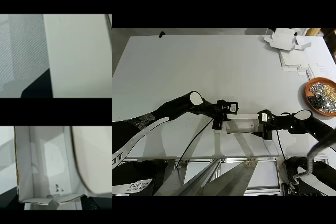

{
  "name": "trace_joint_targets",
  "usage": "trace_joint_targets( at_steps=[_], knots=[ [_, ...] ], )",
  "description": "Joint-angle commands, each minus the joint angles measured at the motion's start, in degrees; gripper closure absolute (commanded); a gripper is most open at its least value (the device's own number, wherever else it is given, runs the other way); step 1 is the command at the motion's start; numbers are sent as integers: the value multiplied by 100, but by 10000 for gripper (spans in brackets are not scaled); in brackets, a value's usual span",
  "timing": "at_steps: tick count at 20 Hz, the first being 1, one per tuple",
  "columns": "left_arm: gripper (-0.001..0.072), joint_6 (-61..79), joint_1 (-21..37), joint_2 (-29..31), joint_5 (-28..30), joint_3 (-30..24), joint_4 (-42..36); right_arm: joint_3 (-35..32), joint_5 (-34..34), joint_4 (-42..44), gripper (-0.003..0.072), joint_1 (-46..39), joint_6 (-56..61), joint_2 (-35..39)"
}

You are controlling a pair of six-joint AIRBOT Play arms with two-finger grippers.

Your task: Fold the box and place the chain.

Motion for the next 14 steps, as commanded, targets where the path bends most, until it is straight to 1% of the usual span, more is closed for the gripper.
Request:
trace_joint_targets(
  at_steps=[1, 6, 9, 12, 14],
  knots=[
    [696, 2, 2, 2, 0, 4, 0, -76, -120, 7, 13, -2, -9, -2],
    [696, 2, 2, 2, 0, 4, -2, -81, -144, 20, 51, -2, -11, -4],
    [696, 2, 2, 2, 0, 4, 0, -81, -173, 31, 52, 46, -48, -144],
    [696, 2, 2, 2, -2, 4, 0, -81, -205, 323, 52, 199, -166, -164],
    [696, 2, 2, 2, 0, 4, 0, -81, -221, 297, 54, 192, -175, -164]
  ],
)
